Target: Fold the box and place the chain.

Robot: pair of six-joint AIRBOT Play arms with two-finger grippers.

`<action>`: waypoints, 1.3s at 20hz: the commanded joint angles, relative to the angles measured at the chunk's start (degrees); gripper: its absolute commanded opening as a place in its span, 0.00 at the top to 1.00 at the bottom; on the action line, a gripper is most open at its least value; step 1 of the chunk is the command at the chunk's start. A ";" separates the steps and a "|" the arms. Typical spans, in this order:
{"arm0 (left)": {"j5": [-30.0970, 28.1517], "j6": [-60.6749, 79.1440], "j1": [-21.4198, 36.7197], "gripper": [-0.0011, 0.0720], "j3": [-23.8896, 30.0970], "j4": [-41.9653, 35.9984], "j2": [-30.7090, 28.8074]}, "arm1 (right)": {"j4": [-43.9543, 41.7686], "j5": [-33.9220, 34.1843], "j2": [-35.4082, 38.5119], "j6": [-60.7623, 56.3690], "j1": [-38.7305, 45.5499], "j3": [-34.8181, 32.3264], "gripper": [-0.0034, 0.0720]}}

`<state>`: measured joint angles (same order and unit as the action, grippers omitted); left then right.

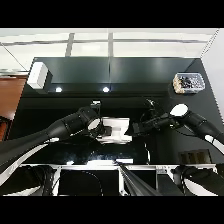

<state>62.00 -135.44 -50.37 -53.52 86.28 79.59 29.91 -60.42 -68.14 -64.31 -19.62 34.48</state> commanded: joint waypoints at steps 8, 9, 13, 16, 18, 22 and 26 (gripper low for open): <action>0.00 0.02 0.04 0.95 0.00 0.00 0.00 | 7.02 8.57 0.00 -12.44 -8.70 4.04 0.30; -0.02 0.02 0.04 0.95 0.00 0.00 0.00 | 9.60 9.07 0.00 -14.73 -9.53 4.28 0.30; -0.02 0.02 0.04 0.95 0.00 0.00 0.00 | 15.91 10.19 -0.02 -20.37 -12.00 4.68 0.30; -0.02 0.02 0.04 0.95 0.00 0.00 0.00 | 22.56 10.82 -0.04 -25.57 -14.14 5.90 0.30; -0.02 0.02 0.04 0.95 0.00 0.00 0.00 | 27.71 10.78 -0.04 -29.79 -14.99 7.28 0.30; -0.02 0.02 0.04 0.95 0.00 -0.02 0.00 | 31.76 10.10 -0.17 -33.66 -15.37 7.89 0.30; -0.04 0.02 0.04 0.95 0.00 0.00 0.00 | 34.34 10.03 -0.35 -36.04 -16.65 7.91 0.30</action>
<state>61.93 -135.39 -50.37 -53.52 86.17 79.59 61.12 -50.30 -68.38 -97.69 -35.40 42.17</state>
